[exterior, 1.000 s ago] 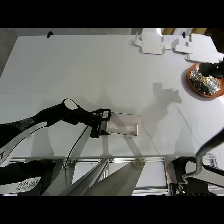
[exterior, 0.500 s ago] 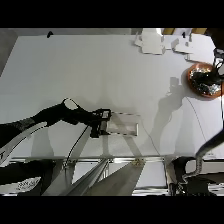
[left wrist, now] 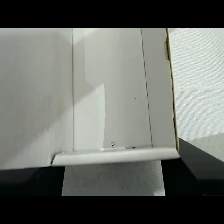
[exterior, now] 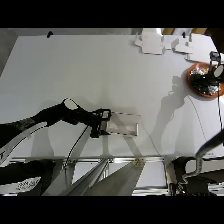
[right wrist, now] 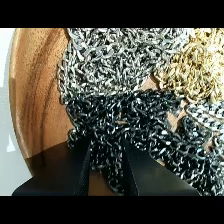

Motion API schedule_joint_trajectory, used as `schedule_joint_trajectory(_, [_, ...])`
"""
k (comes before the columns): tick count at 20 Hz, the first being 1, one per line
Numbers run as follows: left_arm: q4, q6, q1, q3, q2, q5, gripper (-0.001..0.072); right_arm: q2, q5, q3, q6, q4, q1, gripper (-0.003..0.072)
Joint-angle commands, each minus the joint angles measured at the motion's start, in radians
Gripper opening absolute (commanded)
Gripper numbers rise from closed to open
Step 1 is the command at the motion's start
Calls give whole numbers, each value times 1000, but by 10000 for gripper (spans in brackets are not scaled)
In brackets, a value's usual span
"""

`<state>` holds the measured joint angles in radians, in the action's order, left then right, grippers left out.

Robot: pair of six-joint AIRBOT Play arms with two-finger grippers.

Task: Fold the box and place the chain.

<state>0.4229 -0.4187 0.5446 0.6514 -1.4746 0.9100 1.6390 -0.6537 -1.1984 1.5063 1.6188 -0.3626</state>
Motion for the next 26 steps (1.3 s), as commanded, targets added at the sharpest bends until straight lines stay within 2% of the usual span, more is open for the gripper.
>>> schedule_joint_trajectory(1, [0, 0, -1, 1, 0, 0, 272, 8, 9, 0, -1, -4, 0, 189])
schedule_joint_trajectory(3, [0, 0, -1, 1, 0, 0, 272, 24, 6, 0, -1, -7, 0, 187])
schedule_joint_trajectory(4, [0, 0, -1, 1, 0, 0, 272, 29, 3, 0, -1, -8, 0, 160])
schedule_joint_trajectory(6, [0, 0, -1, 1, 0, 0, 272, 24, -8, 0, -3, -6, 0, 20])
schedule_joint_trajectory(9, [0, 0, -1, 1, 0, 0, 272, -40, -39, 0, -24, 10, 0, 19])
schedule_joint_trajectory(11, [0, 0, -1, 1, 1, 0, 272, -125, -85, 0, -25, 35, 0, 19])
schedule_joint_trajectory(15, [0, 0, -1, 1, 0, 0, 272, -354, -267, 0, -77, 18, 0, 19])
schedule_joint_trajectory(19, [0, 0, -1, 1, 0, 0, 272, -572, -475, 0, -154, -138, 0, 19])
schedule_joint_trajectory(23, [0, 0, -1, 1, 0, 0, 272, -761, -571, 0, -169, -309, 24, 19])
schedule_joint_trajectory(26, [0, 0, -1, 1, 0, 0, 272, -874, -655, 1, -168, -362, 127, 19])
